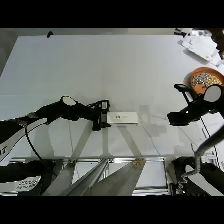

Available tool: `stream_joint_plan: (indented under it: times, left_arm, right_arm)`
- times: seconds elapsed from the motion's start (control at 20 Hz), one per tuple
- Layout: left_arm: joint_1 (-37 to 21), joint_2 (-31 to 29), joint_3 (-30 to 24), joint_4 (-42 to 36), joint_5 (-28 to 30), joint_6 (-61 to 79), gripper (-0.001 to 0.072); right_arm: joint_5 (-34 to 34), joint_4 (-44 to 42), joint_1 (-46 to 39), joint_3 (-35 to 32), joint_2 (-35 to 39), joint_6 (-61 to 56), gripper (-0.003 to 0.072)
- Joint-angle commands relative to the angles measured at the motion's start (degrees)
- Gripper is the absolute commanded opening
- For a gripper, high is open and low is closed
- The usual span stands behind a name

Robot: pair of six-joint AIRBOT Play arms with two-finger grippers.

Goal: Fold the box and place the chain.

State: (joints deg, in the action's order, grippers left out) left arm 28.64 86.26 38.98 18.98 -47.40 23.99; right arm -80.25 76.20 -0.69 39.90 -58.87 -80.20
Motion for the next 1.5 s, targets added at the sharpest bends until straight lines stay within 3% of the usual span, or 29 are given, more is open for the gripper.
stream_joint_plan:
  times: [0.0, 0.45, 0.5, 0.6, 0.65, 0.85, 1.0, 1.15, 1.3, 1.45]
  left_arm:
    - [0.02, -0.02, 0.07, -0.26, -0.02, 0.0, 0.0325]
    - [0.0, -0.02, 0.07, -3.08, 0.07, 0.02, 0.0324]
    - [0.0, -0.02, 0.07, -3.1, 0.04, 0.02, 0.03]
    - [0.0, -0.22, 0.07, -3.13, 0.02, 0.04, 0.0066]
    - [-0.02, -0.7, 0.07, -3.13, 0.09, 0.04, 0.0013]
    - [-0.11, -5.57, 0.07, -3.08, 2.58, -0.22, 0.001]
    - [-0.48, -11.5, 0.07, -1.18, 11.21, -10.38, 0.001]
    - [-4.02, -19.87, 0.07, 11.63, 11.8, -28.83, 0.001]
    - [-10.45, -28.11, 0.07, 37.62, 11.15, -59.04, 0.0009]
    - [-19.45, -32.94, 0.04, 58.95, 2.84, -84.43, 0.001]
  right_arm:
    - [1.22, -1.88, -0.44, -1.73, -2.91, -0.79, 0.0015]
    - [3.72, -1.88, -0.44, -1.73, -2.91, -0.79, 0.0016]
    - [4.42, -1.9, -0.44, -1.73, -2.91, -0.79, 0.0016]
    - [4.9, -2.1, -0.44, -1.73, -2.91, -0.79, 0.0016]
    - [4.87, -2.12, -0.44, -1.73, -2.91, -0.79, 0.0016]
    - [5.33, -2.1, -0.44, -1.73, -2.91, -0.76, 0.0016]
    - [5.55, -2.1, -0.44, -1.73, -2.91, -0.74, 0.0016]
    - [5.55, -2.1, -0.44, -1.73, -2.91, -0.35, 0.0016]
    - [6.21, -2.08, -0.44, -1.73, -2.91, -0.33, 0.0016]
    - [7.69, -2.08, -0.44, -1.73, -2.91, -0.31, 0.0016]
